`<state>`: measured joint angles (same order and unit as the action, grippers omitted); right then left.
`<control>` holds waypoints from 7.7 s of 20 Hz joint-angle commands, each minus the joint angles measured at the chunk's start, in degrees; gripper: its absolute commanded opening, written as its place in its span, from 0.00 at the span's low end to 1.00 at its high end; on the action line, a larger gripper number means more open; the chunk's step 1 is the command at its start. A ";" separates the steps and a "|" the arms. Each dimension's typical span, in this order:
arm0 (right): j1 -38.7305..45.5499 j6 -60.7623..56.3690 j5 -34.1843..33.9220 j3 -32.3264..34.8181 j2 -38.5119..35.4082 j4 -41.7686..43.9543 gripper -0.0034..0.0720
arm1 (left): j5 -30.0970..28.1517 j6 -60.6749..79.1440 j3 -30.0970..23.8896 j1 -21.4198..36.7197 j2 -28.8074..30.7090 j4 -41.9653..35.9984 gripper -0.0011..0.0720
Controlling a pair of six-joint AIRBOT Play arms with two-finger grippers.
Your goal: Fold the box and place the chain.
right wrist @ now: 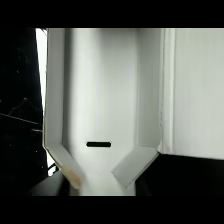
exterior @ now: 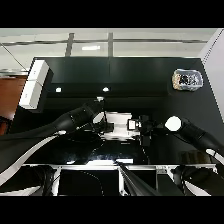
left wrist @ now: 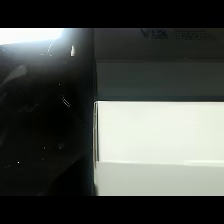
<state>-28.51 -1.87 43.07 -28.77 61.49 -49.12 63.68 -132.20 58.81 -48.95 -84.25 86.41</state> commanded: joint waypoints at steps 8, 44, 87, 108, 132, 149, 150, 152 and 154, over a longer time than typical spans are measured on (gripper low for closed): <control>-2.32 -6.29 -2.16 -0.02 1.46 8.04 0.36 | 0.04 -0.04 0.00 0.02 -0.02 0.02 0.06; 29.09 -50.31 10.32 -0.26 -9.90 5.77 0.11 | -0.17 -0.04 0.00 0.07 -0.02 -0.15 0.06; -9.35 -113.96 10.08 -18.67 11.52 -23.63 0.62 | -0.15 -0.04 0.00 0.07 -0.04 -0.11 0.06; -16.59 -134.35 17.99 -23.76 15.58 -34.97 0.36 | -0.13 -0.04 0.00 0.07 -0.04 -0.11 0.06; -16.59 -135.95 17.18 -25.57 19.19 -35.17 0.41 | -0.17 -0.04 0.00 0.07 -0.04 -0.11 0.06; -15.96 -128.50 22.49 -26.86 4.79 -38.62 0.65 | -0.17 -0.04 0.00 0.07 -0.04 -0.11 0.06; -15.41 -127.88 24.02 -26.91 1.42 -41.22 0.65 | -0.17 -0.04 0.00 0.07 -0.04 -0.11 0.06; -12.76 -126.68 29.27 -26.91 -4.31 -50.86 0.65 | -0.20 -0.04 0.00 0.07 -0.04 -0.11 0.06; -8.39 -125.04 32.59 -26.91 -7.56 -63.45 0.65 | -0.22 -0.04 0.00 0.07 -0.09 -0.11 0.06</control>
<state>-40.95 -129.58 70.19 -55.57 59.88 -97.19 63.51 -132.25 58.81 -48.93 -84.29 86.30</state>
